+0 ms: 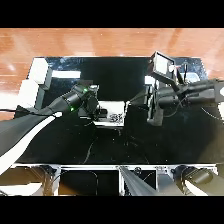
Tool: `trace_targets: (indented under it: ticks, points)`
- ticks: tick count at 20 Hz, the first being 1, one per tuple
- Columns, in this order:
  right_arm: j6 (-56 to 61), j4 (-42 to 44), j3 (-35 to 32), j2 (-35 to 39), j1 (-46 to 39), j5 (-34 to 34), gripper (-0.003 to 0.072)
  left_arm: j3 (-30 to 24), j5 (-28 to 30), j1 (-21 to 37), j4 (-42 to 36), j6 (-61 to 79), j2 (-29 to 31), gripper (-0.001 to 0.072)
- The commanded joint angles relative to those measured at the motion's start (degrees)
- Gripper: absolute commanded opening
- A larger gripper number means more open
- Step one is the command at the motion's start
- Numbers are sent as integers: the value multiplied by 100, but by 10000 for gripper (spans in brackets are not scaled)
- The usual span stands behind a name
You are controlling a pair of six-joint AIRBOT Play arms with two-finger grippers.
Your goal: Fold the box and place the chain.
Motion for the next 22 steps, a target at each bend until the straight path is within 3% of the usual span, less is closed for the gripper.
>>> trace_targets:
  ticks: [1, 3, 5, 11, 17, 22]
  points:
    - [81, 87, 197, 107, 483, -605, 28, 7, 11, 4, -2, 0, 0, 25]
    - [79, 87, 199, 101, 590, -1231, 27, 7, 11, 0, -11, 0, 0, 25]
    - [81, 114, 199, 37, 597, -1425, 20, 7, 11, 0, -44, 0, 0, 25]
    - [601, -258, 50, -824, 623, -142, 21, 7, 2, 0, -44, 0, 0, 25]
    - [599, -275, -251, -1762, 625, -236, 21, 7, 11, 2, -44, 0, 2, 24]
    - [632, -308, -251, -1867, 599, -286, 22, 7, 20, 2, -44, 0, 2, 25]
